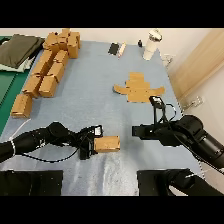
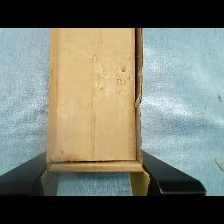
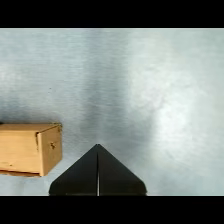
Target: Fold the box.
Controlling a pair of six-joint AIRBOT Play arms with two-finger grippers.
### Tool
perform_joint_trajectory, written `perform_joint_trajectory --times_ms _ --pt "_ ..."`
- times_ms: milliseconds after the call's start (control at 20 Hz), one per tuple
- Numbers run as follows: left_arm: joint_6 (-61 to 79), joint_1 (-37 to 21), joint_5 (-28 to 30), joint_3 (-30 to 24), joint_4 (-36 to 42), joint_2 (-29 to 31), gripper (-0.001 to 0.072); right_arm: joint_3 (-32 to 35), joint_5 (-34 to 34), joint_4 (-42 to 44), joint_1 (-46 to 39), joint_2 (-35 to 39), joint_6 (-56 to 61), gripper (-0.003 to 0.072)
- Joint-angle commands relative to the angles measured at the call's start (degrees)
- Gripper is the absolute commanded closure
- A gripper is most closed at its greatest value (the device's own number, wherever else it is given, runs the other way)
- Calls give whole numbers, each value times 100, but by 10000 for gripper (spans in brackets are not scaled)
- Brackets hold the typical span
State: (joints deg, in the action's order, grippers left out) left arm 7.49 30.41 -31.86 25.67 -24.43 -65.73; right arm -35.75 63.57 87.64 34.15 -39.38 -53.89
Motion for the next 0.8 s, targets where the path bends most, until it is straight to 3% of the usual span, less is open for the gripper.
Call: perform_joint_trajectory --times_ms 0,550,750 --pt "13 -7 44 -2 0 0 193 -133 378 -173 -107 -114 256 680" --pt "-17 -7 -17 -2 339 0 193 -133 72 74 -107 -796 251 680" --pt "-763 -15 376 81 374 2 193 -133 72 68 -107 -796 251 680"
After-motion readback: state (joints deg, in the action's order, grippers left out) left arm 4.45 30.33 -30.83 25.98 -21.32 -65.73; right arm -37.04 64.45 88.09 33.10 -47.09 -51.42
